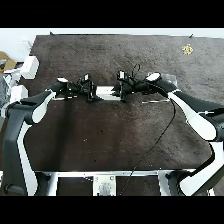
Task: Fold the box and place the chain.
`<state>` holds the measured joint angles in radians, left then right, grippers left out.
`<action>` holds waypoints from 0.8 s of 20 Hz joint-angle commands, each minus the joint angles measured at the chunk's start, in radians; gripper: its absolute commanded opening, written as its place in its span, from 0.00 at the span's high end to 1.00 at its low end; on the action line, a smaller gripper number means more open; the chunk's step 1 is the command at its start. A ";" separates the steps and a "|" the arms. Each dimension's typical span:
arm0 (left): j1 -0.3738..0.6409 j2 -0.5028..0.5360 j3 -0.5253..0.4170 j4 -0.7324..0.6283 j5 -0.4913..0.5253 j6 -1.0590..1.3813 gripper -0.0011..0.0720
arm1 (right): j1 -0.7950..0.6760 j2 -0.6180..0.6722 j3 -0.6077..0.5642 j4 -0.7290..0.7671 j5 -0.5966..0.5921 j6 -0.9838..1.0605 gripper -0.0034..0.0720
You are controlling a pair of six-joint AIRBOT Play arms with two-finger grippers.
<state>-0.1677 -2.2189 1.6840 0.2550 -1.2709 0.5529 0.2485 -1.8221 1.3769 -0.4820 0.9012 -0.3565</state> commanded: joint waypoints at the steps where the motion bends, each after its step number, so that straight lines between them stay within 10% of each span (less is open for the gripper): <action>1: 0.001 0.001 0.001 -0.002 0.007 -0.002 0.83 | -0.006 0.016 0.005 0.054 0.004 0.002 0.68; 5: 0.001 0.001 0.001 -0.002 0.007 -0.002 0.83 | -0.018 0.037 0.005 0.243 0.079 0.003 0.68; 7: 0.001 0.001 0.001 -0.002 0.007 -0.002 0.83 | -0.015 0.035 0.004 0.251 0.086 0.027 0.96; 16: 0.001 0.001 0.001 -0.002 0.007 -0.002 0.83 | -0.016 -0.053 0.006 0.080 0.058 0.174 0.95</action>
